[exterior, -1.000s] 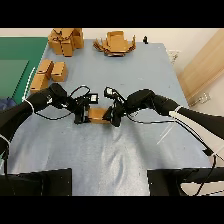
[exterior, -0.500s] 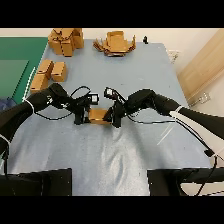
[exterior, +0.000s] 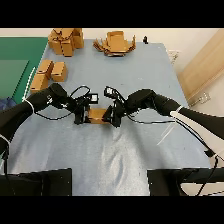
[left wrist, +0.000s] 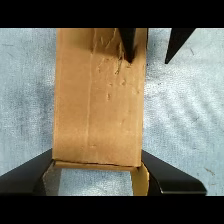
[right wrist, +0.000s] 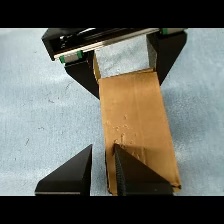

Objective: Fold the box.

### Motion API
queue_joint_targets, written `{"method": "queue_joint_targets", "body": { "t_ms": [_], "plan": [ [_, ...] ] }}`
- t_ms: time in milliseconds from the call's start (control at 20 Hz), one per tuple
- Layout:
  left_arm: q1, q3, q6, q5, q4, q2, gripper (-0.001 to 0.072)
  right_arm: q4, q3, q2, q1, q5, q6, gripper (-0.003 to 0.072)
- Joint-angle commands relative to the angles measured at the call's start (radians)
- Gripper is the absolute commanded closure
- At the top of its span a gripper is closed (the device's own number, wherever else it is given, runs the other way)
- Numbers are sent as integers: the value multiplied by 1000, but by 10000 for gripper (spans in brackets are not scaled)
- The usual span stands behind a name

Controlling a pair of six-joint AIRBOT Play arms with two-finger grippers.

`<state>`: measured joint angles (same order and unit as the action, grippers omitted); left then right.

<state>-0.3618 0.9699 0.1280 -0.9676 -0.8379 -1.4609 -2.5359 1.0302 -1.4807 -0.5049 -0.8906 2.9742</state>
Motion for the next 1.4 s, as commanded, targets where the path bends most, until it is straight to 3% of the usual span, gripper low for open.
{"method": "queue_joint_targets", "body": {
  "t_ms": [0, 550, 650, 750, 1350],
  "plan": [
    [1, 0, 2, -1, 0, 1, 314, -3, 1, 1, 0, 12, 0, 455],
    [1, 0, 2, -1, 0, 1, 314, -5, 1, 35, 13, 18, 0, 459],
    [0, 0, 2, -1, 0, 0, 314, -24, 1, 35, 13, 14, 0, 618],
    [0, 0, 2, -1, 0, 0, 314, -27, 1, 34, 13, 14, 0, 677],
    [0, 0, 2, -1, 0, 0, 314, -44, 1, -12, -10, 18, 0, 684]
  ]
}}
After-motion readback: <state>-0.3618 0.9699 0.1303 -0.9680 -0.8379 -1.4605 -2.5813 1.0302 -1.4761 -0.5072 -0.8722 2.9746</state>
